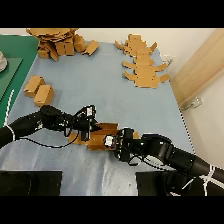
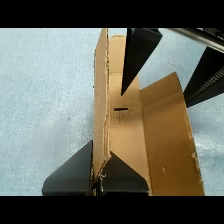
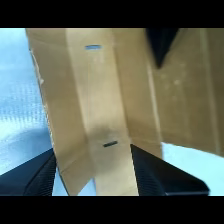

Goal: Fold the box.

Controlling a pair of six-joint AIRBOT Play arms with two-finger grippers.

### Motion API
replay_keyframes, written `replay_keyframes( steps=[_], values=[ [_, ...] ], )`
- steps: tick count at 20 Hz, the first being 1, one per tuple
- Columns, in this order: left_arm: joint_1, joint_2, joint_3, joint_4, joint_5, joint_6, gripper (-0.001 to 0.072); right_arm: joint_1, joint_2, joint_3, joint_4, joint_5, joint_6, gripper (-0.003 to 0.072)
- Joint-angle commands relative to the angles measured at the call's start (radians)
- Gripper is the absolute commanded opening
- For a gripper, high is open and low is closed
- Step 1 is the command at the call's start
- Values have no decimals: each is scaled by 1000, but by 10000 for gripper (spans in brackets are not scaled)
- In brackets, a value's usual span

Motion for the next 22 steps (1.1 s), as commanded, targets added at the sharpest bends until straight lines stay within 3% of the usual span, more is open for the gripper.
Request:
replay_keyframes(
  steps=[1, 9, 13, 18, 22],
  values=[
    [0, 0, 1, 0, 0, 0, 16, -14, 1, 1, -96, -24, 114, 720],
    [0, 0, 1, 0, 0, 0, 16, -71, 65, 1, -58, -49, 66, 720],
    [0, 0, 1, 0, 0, 0, 16, -142, 34, 0, 190, -65, -196, 720],
    [0, 0, 1, 0, 0, 0, 16, -250, 13, 0, 378, -86, -421, 720],
    [0, 0, 1, 0, 0, 0, 16, -413, -47, 1, 842, 10, -921, 720]
  ],
)
